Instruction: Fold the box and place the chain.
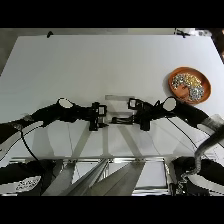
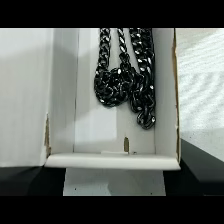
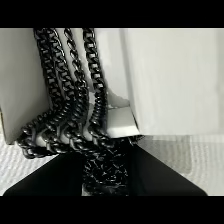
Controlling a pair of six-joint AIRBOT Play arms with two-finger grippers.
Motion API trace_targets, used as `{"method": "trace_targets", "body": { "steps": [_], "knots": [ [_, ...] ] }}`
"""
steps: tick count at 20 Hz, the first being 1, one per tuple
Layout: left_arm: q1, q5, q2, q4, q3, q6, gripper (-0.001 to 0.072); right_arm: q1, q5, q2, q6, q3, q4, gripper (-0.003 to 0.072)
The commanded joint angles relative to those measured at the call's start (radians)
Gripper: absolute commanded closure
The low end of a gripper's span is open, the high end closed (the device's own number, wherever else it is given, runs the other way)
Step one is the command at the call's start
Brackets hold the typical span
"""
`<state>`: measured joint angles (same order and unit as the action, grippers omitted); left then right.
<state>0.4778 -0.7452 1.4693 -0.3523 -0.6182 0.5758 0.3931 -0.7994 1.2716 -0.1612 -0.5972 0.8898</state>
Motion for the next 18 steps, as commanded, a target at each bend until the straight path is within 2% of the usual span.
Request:
{"method": "trace_targets", "body": {
  "steps": [1, 11, 15, 18],
  "knots": [
    [0.0, 0.0, 0.0, 0.0, -0.001, 0.0, 0.05, 0.0, -0.001, -0.045, -0.053, -0.001, 0.008, 0.0679],
    [0.0, 0.0, 0.0, 0.0, -0.001, 0.0, 0.05, 0.0, -0.035, -0.346, -0.423, -0.001, 0.24, 0.068],
    [0.0, 0.0, 0.0, 0.0, -0.001, 0.0, 0.05, 0.001, -0.019, -0.515, -0.519, -0.002, 0.221, 0.068],
    [0.0, 0.0, 0.0, 0.0, -0.001, 0.0, 0.05, 0.047, 0.014, -0.598, -0.524, -0.005, 0.142, 0.0681]
  ]
}}
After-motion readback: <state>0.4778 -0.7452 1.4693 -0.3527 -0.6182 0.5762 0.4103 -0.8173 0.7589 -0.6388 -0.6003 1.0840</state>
